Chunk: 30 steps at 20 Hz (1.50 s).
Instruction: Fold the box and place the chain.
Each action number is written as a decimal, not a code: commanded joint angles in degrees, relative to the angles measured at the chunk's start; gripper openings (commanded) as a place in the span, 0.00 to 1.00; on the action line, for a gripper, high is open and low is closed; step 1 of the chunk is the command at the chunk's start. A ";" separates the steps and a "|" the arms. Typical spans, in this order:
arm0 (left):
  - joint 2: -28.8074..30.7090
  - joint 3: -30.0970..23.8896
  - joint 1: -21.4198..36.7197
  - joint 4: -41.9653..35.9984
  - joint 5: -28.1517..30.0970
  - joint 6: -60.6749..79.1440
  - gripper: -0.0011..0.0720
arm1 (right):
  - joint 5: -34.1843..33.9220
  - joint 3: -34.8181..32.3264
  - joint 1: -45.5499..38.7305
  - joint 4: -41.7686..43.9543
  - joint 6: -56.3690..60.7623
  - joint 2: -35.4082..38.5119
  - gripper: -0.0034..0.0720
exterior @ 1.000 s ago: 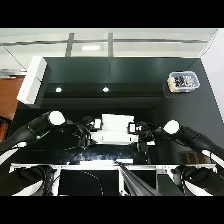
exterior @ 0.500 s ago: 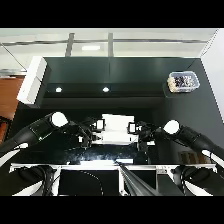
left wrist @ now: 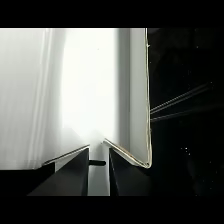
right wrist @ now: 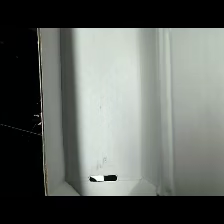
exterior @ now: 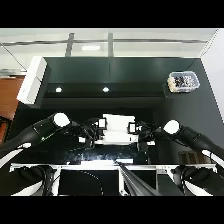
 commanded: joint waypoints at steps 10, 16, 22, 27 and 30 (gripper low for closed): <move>-2.21 0.00 -0.09 -4.46 0.02 -0.11 0.49 | 0.00 -0.02 0.02 0.04 0.04 0.00 0.37; -2.19 0.07 0.02 -3.96 -0.28 -0.13 0.59 | 0.00 -0.02 0.02 0.04 0.04 0.00 0.37; 4.76 2.19 5.57 9.62 -4.26 -16.92 0.05 | 0.00 -0.02 0.02 0.02 0.04 -0.02 0.37; 9.66 2.14 24.02 14.38 -11.06 -46.88 0.05 | 0.00 -0.02 0.02 0.04 0.07 0.00 0.37; 7.82 2.05 34.88 14.36 -16.61 -58.75 0.05 | 0.00 -0.02 0.02 0.04 0.07 -0.02 0.37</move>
